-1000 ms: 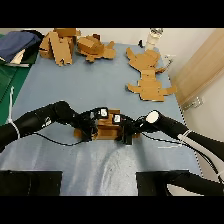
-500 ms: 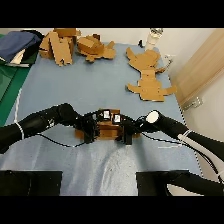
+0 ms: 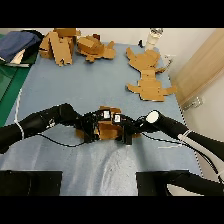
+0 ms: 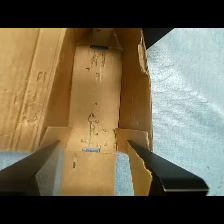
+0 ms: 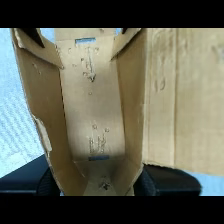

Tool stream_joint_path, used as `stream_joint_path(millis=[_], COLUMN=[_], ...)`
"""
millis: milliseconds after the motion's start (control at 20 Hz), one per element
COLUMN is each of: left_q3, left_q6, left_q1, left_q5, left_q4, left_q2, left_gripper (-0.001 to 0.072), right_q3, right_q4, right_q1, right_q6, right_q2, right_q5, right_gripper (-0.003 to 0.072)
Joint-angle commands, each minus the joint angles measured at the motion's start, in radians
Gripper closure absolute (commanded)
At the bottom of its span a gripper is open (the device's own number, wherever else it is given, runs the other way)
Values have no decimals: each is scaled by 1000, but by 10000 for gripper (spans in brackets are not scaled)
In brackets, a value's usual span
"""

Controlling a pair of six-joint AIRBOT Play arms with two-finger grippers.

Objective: Fold the box.

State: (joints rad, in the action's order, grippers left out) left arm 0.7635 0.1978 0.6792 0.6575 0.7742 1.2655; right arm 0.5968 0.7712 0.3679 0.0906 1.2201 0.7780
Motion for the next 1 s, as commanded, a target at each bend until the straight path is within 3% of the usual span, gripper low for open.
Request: stream_joint_path(millis=[0,50,150,300,450,600,800,950], left_q3=[0,0,0,3,3,1,-45,-122], left_q6=[1,2,2,124,355,640,1022,1320], left_q1=[1,1,0,-2,-30,-97,-210,-288], left_q5=[-2,0,28,34,100,218,193,245], left_q4=[-1,-1,0,19,151,332,449,471], left_q2=[1,0,-2,-5,-59,-184,-375,-402], left_gripper=[18,166,689,699,699,700,700,700], right_q3=[0,0,0,0,0,0,0,0], right_q4=[0,0,0,0,0,0,-1,-1], right_q1=[1,1,1,1,1,1,1,1], right_q6=[0,0,0,0,0,0,0,0], right_q2=[0,0,0,0,0,0,0,0], right_q5=[0,0,0,0,0,0,0,0], right_gripper=[144,143,143,144,143,143,143,144])
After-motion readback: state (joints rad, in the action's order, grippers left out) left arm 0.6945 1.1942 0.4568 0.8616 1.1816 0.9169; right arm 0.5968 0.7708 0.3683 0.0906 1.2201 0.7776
